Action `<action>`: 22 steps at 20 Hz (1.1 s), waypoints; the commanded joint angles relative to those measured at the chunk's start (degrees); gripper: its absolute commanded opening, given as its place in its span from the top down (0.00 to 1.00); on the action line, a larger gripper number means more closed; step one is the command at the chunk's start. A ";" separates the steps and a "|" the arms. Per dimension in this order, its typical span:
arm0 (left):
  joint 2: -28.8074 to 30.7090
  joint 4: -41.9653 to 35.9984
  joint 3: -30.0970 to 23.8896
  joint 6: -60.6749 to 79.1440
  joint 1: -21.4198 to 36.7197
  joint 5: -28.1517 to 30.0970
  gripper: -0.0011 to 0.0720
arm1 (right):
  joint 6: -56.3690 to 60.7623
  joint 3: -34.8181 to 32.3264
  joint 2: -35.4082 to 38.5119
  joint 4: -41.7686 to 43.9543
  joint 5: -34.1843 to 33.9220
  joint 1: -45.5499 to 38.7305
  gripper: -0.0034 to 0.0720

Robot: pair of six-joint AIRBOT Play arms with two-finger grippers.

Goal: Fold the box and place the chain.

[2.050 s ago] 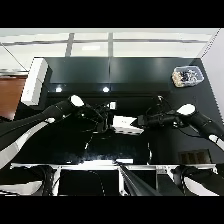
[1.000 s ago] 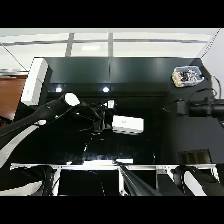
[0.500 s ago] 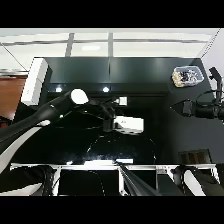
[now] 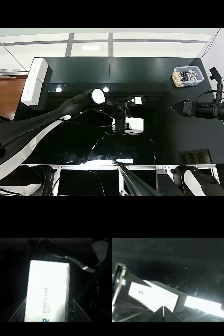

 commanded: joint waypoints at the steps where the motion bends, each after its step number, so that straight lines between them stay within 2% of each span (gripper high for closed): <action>1: -0.66 1.25 0.52 -1.55 -0.15 -0.11 0.01 | -0.09 -0.02 0.02 0.00 -0.04 -0.02 0.94; 9: -0.83 1.46 0.55 -1.51 -0.28 -0.09 0.01 | -0.07 -0.02 0.02 0.02 -0.07 -0.02 0.94; 18: -4.39 10.99 0.52 -3.91 -3.82 2.86 0.01 | -0.04 -0.02 0.02 0.07 -0.13 -0.02 0.94; 19: -4.31 12.04 0.61 -5.27 -4.42 3.30 0.06 | -0.04 -0.02 0.02 0.07 -0.15 -0.02 0.94; 20: -3.98 13.03 0.85 -6.97 -4.66 2.58 0.38 | -0.04 -0.02 0.02 0.07 -0.13 -0.02 0.94; 21: -3.41 14.19 1.09 -8.76 -4.81 1.33 0.52 | -0.04 -0.02 0.02 0.07 -0.13 -0.02 0.94; 22: -2.54 15.41 1.11 -12.15 -4.81 0.55 0.52 | -0.04 -0.02 0.02 0.07 -0.11 -0.04 0.94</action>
